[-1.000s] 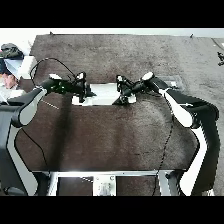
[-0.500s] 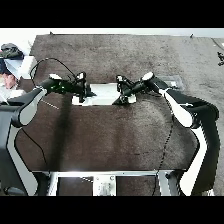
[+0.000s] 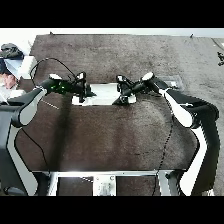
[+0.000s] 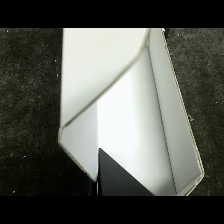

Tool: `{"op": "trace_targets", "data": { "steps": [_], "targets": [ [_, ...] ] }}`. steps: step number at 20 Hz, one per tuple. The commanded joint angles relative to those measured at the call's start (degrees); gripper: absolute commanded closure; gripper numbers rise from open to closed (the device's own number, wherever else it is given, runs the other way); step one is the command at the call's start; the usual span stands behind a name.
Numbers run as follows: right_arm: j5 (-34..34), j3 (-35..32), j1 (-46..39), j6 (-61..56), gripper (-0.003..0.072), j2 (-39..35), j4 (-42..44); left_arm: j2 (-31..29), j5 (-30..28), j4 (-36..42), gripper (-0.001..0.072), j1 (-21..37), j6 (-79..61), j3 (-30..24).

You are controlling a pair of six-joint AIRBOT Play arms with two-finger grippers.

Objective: Fold the box and place the chain.

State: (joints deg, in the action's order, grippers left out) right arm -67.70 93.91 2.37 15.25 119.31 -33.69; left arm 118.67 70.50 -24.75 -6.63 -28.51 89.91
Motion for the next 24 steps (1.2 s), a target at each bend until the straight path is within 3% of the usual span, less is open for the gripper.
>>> {"op": "trace_targets", "data": {
  "steps": [1, 23, 24],
  "targets": [
    [-0.3, 0.0, 0.0, -0.1, 0.0384, 0.0, -0.1, 0.0, 0.0, 0.0, 0.0697, 0.0, 0.0, 0.0],
    [-0.3, 0.0, 0.0, -0.1, 0.0384, 0.0, -0.1, 0.0, 0.7, 0.1, 0.0695, 0.0, 0.1, 0.0],
    [-0.3, 0.0, 0.0, -0.1, 0.0384, 0.0, -0.1, 0.0, 1.1, 0.3, 0.0626, 0.0, 0.2, 0.0]
  ]
}}
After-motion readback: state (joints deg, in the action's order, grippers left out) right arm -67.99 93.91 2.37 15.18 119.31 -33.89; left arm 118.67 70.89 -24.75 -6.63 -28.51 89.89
